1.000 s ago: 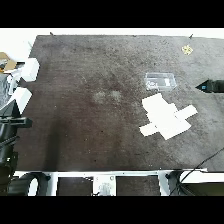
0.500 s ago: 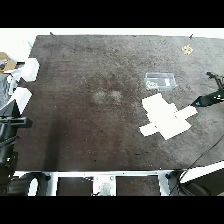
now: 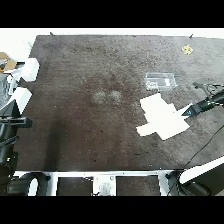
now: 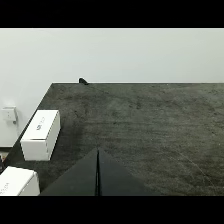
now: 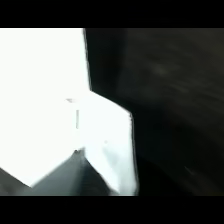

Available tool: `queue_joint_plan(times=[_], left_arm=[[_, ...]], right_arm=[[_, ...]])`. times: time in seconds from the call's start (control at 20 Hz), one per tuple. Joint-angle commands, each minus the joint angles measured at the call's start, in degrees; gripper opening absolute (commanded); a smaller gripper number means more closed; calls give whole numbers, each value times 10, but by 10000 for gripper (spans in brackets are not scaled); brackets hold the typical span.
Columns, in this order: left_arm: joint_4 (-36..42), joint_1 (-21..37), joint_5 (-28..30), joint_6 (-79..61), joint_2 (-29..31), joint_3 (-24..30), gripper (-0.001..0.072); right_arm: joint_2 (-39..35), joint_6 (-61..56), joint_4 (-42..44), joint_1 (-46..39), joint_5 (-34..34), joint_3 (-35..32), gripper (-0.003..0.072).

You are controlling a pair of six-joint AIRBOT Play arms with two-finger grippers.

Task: Fold the box and place the chain.

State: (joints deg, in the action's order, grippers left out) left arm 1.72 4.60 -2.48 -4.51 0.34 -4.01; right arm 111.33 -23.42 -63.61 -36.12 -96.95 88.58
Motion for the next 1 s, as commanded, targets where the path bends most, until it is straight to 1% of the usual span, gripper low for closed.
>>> queue_joint_plan(times=[0.0, 0.05, 0.15, 0.3, 0.35, 0.55, 0.7, 0.8, 0.85, 0.95], left_arm=[[0, 0, 0, 0, 0, 0, 11], [0, 0, 0, 0, 0, 0, 11], [0, 0, 0, 0, 0, 0, 11], [0, 0, 0, 0, 0, 0, 11], [0, 0, 0, 0, 0, 0, 11], [0, 0, 0, 0, 0, 0, 11], [0, 0, 0, 0, 0, 0, 11], [0, 0, 0, 0, 0, 0, 11], [0, 0, 0, 0, 0, 0, 11], [0, 0, -1, 0, 0, 0, 11]], right_arm=[[4, 29, 14, 15, -50, -10, 4], [3, 28, 22, 14, -68, -10, 4], [-14, 2, 50, 14, -68, -26, 2], [-73, 3, 122, 24, -62, -118, 2], [-100, 2, 150, 31, -42, -161, 2], [-226, 3, 260, 90, 65, -335, 2], [-314, -2, 392, 161, 178, -440, 3], [-350, -15, 472, 222, 269, -479, 3], [-355, -32, 497, 252, 306, -484, 3], [-354, -54, 511, 318, 374, -482, 3]])
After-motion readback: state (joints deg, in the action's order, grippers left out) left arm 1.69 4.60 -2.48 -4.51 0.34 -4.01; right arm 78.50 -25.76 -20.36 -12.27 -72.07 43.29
